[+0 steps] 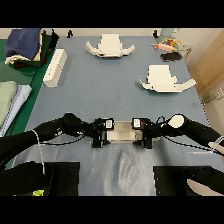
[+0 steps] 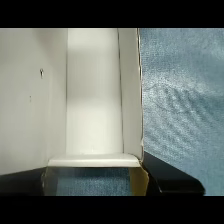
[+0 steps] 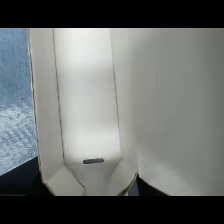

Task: Fold the box.

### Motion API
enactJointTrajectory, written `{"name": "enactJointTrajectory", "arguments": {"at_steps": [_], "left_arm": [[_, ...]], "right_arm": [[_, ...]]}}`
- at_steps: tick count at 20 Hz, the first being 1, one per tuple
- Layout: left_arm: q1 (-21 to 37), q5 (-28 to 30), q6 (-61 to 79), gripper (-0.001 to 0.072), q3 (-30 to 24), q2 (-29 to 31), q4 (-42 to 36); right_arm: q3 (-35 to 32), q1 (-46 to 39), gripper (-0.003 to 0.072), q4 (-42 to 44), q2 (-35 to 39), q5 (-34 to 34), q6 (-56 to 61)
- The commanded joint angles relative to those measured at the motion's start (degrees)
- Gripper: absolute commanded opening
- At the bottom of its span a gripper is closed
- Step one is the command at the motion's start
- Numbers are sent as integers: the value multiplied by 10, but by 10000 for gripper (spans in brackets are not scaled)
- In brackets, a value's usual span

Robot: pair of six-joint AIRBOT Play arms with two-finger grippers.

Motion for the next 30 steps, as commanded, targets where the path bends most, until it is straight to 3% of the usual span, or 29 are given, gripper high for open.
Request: {"name": "enactJointTrajectory", "arguments": {"at_steps": [1, 6, 11, 13, 17, 20, 24, 25, 27, 28, 30], "left_arm": [[0, 0, 1, 447, 0, 0, 1], [0, 0, 1, 446, 0, 0, 1], [0, 0, 1, 446, 0, 0, 1], [0, 0, 1, 447, 0, 0, 1], [0, 0, 1, 446, 0, 0, 1], [0, 0, 1, 446, 0, 0, 1], [0, 0, 1, 446, 0, 0, 1], [0, 0, 1, 446, 0, 0, 1], [0, 0, 1, 447, 0, 0, 1], [0, 0, 1, 447, 0, 0, 1], [0, 0, 1, 446, 0, 0, 1]], "right_arm": [[2, 0, 720, 5, 1, 5, 0], [2, -1, 720, -43, 24, 45, 75], [2, -1, 720, -205, 139, 104, 251], [2, -1, 720, -232, 190, 117, 340], [2, 0, 717, -154, 277, 136, 610], [2, 0, 716, -83, 300, 138, 825], [1, 1, 707, -9, 291, 98, 886], [0, 1, 667, -9, 285, 97, 888], [0, 1, 435, 23, 268, 110, 890], [0, 1, 390, 40, 255, 111, 890], [1, 1, 389, 62, 225, 87, 887]]}}
